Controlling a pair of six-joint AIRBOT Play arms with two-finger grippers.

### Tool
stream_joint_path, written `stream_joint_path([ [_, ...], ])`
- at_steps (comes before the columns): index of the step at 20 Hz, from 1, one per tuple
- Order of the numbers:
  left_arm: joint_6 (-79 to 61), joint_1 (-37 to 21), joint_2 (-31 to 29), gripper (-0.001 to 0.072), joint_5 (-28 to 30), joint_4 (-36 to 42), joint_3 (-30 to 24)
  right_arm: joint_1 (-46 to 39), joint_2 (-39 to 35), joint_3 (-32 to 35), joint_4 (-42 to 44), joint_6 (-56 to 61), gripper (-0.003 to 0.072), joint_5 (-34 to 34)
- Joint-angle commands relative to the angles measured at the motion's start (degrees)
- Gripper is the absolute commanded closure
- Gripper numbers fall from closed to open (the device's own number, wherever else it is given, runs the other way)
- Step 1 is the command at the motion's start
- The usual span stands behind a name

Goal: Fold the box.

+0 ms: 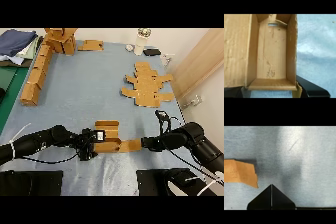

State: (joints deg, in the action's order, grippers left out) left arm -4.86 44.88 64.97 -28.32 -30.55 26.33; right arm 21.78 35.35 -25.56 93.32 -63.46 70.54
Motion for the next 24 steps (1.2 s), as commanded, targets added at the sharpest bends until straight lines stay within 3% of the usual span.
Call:
stream_joint_path([
  [1, 0.8, -0.2, -0.2, -0.0009, -1.7, -1.6, 0.0, 0.0, 0.0, 0.0, -0.1, 0.0, 0.0684, 0.0],
  [3, 0.8, -0.2, -0.1, -0.0007, -1.2, -1.2, 0.0, 0.0, 0.0, 0.0, -0.1, 0.0, 0.0684, 0.0],
  [4, 0.9, -0.2, -0.1, 0.0029, -0.4, 0.0, 0.0, 0.0, 0.0, 0.0, -0.1, 0.0, 0.0684, 0.0],
  [5, 0.8, -0.2, -0.1, 0.0192, -0.1, 1.0, 0.1, 0.0, 0.0, 0.0, -0.1, 0.0, 0.0684, 0.0],
  [6, 0.8, -0.2, -0.1, 0.0234, -0.3, 1.0, 0.2, 0.0, 0.0, 0.0, -0.1, 0.0, 0.0684, 0.0],
  [10, 0.8, -0.2, -0.1, 0.0235, -0.3, 1.0, 0.3, 0.0, 0.0, 0.0, 0.4, 0.5, 0.0684, 0.1],
  [14, 0.8, -0.2, 0.0, 0.0234, -0.4, 1.0, 0.3, 0.0, 0.0, 1.3, -9.3, 8.9, 0.0684, 0.1],
  [20, 0.8, -0.2, 0.0, 0.0234, -1.0, 1.0, 0.3, 0.0, 5.7, 5.5, -1.4, 5.8, 0.0687, -15.7],
  [24, 0.8, -0.2, 0.0, 0.0234, -2.4, 0.9, 0.3, 0.0, 8.4, 5.5, 10.8, -4.5, 0.0687, -21.4],
])
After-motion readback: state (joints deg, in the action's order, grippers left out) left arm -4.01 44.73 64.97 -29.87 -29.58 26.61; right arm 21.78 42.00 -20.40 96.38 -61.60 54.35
